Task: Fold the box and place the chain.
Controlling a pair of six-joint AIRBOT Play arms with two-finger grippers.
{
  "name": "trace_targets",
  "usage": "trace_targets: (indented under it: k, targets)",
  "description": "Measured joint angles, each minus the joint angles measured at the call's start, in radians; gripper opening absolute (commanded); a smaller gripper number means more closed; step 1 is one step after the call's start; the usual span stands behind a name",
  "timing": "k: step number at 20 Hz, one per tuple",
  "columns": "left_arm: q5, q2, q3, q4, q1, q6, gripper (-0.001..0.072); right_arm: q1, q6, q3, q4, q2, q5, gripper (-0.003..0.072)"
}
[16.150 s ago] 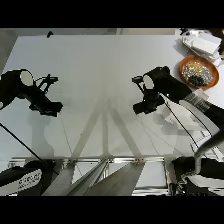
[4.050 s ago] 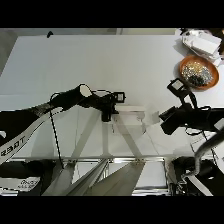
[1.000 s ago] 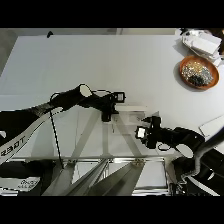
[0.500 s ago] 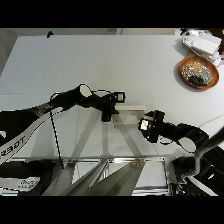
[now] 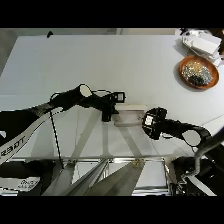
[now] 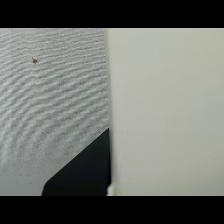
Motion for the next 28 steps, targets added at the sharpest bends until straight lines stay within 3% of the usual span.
trace_targets:
  k: [19, 28]
  targets:
    - [0.0, 0.0, 0.0, 0.0, 0.0, 0.0, 0.0011, -0.114, -0.375, 0.043, 0.319, -0.13, 0.036, 0.0693]
    - [0.0, 0.0, 0.0, 0.0, 0.0, 0.0, 0.0011, -0.223, -0.444, 0.093, 0.354, -0.193, 0.154, 0.0693]
